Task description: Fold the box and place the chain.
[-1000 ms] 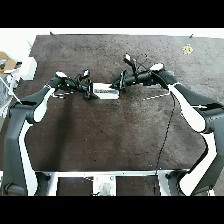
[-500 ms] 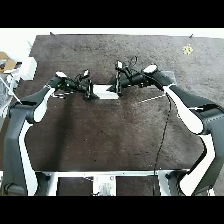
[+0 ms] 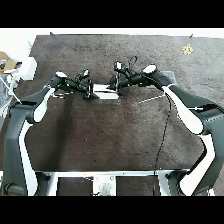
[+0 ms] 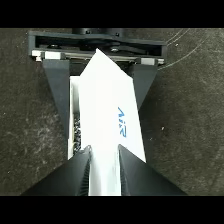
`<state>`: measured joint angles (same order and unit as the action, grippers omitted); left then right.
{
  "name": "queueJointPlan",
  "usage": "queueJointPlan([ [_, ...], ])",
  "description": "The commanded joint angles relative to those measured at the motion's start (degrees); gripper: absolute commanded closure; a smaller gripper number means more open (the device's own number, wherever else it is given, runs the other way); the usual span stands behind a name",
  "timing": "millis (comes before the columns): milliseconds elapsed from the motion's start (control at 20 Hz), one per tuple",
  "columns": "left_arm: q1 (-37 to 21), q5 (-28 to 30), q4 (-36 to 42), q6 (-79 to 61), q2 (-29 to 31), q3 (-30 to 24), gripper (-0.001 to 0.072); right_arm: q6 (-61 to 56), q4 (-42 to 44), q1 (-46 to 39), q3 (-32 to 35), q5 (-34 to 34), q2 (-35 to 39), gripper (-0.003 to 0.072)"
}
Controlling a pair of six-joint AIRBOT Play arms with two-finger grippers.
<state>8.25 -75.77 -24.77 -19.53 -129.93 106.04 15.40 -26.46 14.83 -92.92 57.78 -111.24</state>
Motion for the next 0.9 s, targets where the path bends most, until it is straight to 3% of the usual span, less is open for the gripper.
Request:
queueJointPlan([
  [0, 0.02, -0.07, -0.02, -0.02, -0.02, 0.02, 0.0355, -1.75, -2.47, 0.09, 0.02, 0.50, 0.00, 0.0490],
  [500, 0.02, -0.07, -0.02, -0.02, -0.02, 0.02, 0.0355, -6.64, -6.78, -0.17, 0.11, 6.05, -0.44, 0.0489],
  [750, 0.02, -0.04, -0.02, -0.02, -0.02, 0.02, 0.0355, -6.40, 9.68, -2.03, -0.04, 7.76, 0.50, 0.0492],
  [800, 0.02, -0.07, -0.02, -0.02, -0.02, 0.02, 0.0355, -6.51, 10.91, -1.97, -0.02, 7.93, 0.48, 0.0613],
  [850, 0.02, -0.07, -0.02, -0.02, -0.02, 0.02, 0.0355, -6.67, 10.86, -1.62, -0.02, 7.74, 0.46, 0.0685],
])
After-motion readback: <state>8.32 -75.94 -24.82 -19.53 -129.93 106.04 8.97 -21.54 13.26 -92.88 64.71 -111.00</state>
